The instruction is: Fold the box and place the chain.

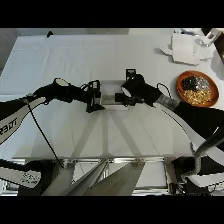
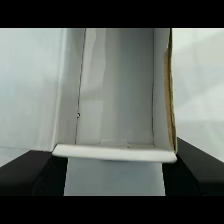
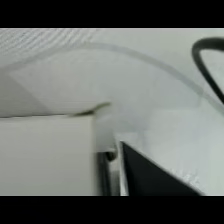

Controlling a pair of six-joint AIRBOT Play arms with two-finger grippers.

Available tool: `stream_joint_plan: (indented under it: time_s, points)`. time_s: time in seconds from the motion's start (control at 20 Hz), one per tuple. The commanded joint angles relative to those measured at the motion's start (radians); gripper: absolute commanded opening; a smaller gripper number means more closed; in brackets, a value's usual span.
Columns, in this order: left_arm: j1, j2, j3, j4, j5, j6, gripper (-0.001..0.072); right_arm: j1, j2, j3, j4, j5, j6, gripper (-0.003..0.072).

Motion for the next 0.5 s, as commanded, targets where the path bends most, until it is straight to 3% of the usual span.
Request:
stream_joint_plan:
  time_s: [0.0, 0.45]
  points:
    - [0.001, 0.0, 0.0, 0.003, 0.003, 0.003, 0.0393, 0.0, 0.008, 0.002, -0.005, 0.009, -0.014, 0.0411]
    - [0.001, 0.0, 0.0, 0.003, 0.003, 0.003, 0.0393, 0.0, 0.18, 0.002, -0.08, 0.046, -0.249, 0.0411]
